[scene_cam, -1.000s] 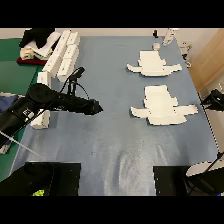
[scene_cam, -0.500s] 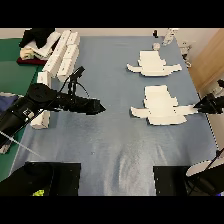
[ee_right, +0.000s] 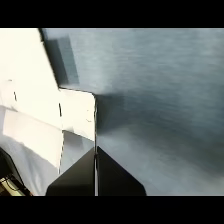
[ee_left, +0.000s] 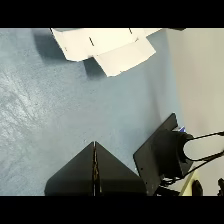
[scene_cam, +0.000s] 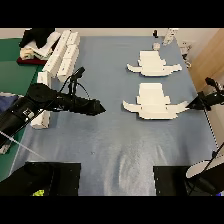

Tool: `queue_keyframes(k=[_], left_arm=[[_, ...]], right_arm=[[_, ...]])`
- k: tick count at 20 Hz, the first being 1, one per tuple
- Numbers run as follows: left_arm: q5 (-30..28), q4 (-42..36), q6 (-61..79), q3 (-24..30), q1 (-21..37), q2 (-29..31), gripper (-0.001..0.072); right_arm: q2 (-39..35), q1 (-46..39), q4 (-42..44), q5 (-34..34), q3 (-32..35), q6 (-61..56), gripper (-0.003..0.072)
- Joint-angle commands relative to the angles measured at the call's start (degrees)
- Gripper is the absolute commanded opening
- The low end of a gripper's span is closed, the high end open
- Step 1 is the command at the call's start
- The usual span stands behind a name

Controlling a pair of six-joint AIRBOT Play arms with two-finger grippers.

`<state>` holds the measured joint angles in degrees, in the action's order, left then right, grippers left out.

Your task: Fold the box.

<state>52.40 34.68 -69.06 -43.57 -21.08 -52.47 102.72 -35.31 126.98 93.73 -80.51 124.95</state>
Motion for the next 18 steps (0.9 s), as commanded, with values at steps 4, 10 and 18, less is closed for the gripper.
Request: queue_keyframes(k=[4, 10, 18], left_arm=[[2.23, 0.22, -0.02, -0.02, 6.27, -0.02, 0.0012], [18.14, 0.09, 5.33, 0.00, 26.14, -0.52, 0.0012], [22.56, 0.31, 7.19, 0.00, 29.99, -3.37, 0.0013]], right_arm=[[-5.57, 11.74, 9.60, 0.42, 5.35, -4.13, 0.0000], [-31.01, 25.14, 9.57, -16.55, 37.16, -10.34, -0.0001], [-47.17, 31.47, 9.16, -34.05, 53.99, -18.88, 0.0303]])
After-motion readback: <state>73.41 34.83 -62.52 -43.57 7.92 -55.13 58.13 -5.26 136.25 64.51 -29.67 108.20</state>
